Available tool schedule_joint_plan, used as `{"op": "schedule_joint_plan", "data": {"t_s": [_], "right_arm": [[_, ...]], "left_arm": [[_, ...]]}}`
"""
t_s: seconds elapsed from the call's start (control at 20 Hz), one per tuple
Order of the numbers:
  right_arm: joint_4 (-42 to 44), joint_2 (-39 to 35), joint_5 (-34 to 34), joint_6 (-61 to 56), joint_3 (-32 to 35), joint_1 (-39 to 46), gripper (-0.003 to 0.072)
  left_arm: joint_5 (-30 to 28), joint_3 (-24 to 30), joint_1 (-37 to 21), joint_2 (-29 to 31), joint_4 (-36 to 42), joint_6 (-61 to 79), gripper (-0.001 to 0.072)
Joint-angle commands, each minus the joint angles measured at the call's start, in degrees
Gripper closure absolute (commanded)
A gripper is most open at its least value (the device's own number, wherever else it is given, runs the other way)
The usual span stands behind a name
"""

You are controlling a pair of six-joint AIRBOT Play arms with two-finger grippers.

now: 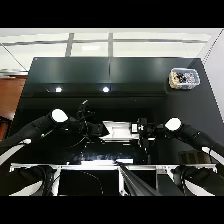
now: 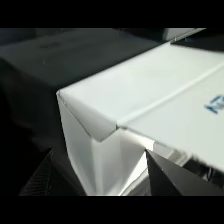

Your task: Fold the box and place the chain.

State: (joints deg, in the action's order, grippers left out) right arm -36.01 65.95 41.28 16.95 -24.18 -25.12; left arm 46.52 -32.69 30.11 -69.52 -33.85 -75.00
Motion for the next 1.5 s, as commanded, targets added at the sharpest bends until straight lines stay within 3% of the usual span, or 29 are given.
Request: {"op": "schedule_joint_plan", "data": {"t_s": [0.0,0.35,0.45,0.5,0.65,0.7,0.9,1.1,1.45], "right_arm": [[0.0,0.0,0.02,-0.02,0.02,0.0,0.0455],[0.0,0.0,0.02,-0.02,0.02,0.02,0.0455],[0.0,0.0,0.0,0.0,0.02,0.02,0.0456],[0.0,0.0,0.02,-0.02,0.02,0.02,0.0455],[0.0,0.0,0.02,-0.02,0.02,0.02,0.0455],[0.0,0.0,0.02,-0.02,0.02,0.02,0.0456],[0.0,0.0,0.0,-0.02,0.02,0.02,0.0455],[0.0,0.0,0.0,-0.02,0.02,0.02,0.0456],[0.0,0.0,0.02,-0.02,0.02,0.0,0.0455]], "left_arm": [[-5.05,-0.09,3.06,0.37,-1.66,-5.05,0.002],[-7.04,-0.11,4.87,3.5,-9.16,-12.61,0.0033],[-6.86,-0.11,4.87,4.22,-9.4,-13.03,0.0053],[-6.86,-0.11,4.87,4.52,-9.42,-13.4,0.0102],[-5.86,-0.39,4.87,5.22,-9.42,-14.08,0.0117],[-5.2,-0.76,4.9,5.25,-9.44,-14.08,0.0161],[-6.14,-2.91,7.58,5.22,-10.08,-14.25,0.0187],[-5.35,-4.42,9.49,5.22,-16.81,-22.32,0.0187],[-5.64,-4.55,12.26,5.09,-25.53,-31.26,0.0262]]}}
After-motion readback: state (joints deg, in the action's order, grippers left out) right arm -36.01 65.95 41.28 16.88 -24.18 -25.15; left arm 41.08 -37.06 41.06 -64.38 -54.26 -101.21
